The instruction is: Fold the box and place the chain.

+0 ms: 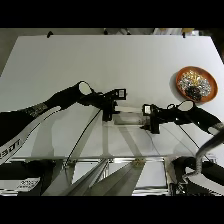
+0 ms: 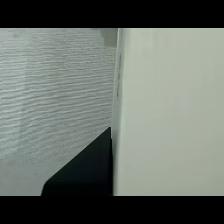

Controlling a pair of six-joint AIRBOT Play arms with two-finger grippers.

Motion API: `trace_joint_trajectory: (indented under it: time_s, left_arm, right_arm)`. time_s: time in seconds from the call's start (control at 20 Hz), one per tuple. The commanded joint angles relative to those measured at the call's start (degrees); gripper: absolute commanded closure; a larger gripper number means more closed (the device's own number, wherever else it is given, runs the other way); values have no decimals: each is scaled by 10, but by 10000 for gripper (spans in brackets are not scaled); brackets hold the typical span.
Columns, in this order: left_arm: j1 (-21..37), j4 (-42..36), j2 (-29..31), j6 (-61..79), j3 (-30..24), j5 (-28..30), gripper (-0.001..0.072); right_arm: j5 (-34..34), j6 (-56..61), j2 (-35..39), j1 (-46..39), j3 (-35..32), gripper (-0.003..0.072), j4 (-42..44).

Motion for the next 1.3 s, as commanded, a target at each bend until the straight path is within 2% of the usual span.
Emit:
trace_joint_trajectory:
  time_s: [0.0, 0.1, 0.2, 1.25]
  left_arm:
    - [0, 0, 0, 0, 0, 0, 699]
    - [0, 0, 0, 0, 0, 1, 699]
    - [0, 0, 0, 0, 0, 1, 699]
    - [0, 0, 0, 0, 0, 1, 699]
  right_arm:
    - [0, 3, -12, 1, 0, 164, -2]
    - [-1, 2, -17, 1, 0, 176, -6]
    - [-2, 2, -17, 0, 0, 238, -7]
    - [-2, 2, -17, 1, 0, 229, -8]
